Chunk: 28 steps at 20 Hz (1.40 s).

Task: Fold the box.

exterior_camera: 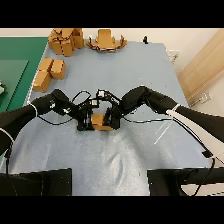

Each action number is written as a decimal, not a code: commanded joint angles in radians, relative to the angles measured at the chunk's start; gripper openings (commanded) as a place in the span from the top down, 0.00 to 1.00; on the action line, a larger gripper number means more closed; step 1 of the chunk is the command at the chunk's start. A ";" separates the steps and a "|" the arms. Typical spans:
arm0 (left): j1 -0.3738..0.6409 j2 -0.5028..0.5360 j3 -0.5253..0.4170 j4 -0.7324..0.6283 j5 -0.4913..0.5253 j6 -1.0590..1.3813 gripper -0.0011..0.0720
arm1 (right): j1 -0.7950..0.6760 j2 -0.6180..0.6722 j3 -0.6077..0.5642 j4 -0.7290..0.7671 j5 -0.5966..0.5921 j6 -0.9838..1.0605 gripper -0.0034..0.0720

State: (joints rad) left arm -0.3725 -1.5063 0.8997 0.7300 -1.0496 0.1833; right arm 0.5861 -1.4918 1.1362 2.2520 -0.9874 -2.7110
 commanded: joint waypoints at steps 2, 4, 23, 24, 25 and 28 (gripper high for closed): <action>0.000 0.000 0.000 -0.001 -0.001 -0.002 0.96 | 0.001 0.026 0.001 0.019 -0.010 -0.001 0.54; 0.000 0.000 0.000 -0.001 -0.001 -0.002 0.96 | 0.001 0.039 0.001 0.035 -0.020 -0.001 0.56; 0.000 0.000 0.000 0.000 0.000 -0.019 0.96 | 0.071 -0.024 0.001 0.105 0.132 0.027 0.95; 0.000 0.000 0.000 0.000 0.000 -0.019 0.96 | 0.071 -0.028 0.001 0.105 0.129 0.031 0.95; 0.000 0.000 0.000 0.000 0.000 -0.019 0.96 | 0.071 -0.030 0.001 0.103 0.126 0.033 0.95; 0.000 0.000 0.000 0.000 0.000 -0.019 0.96 | 0.071 -0.041 0.001 0.101 0.119 0.033 0.95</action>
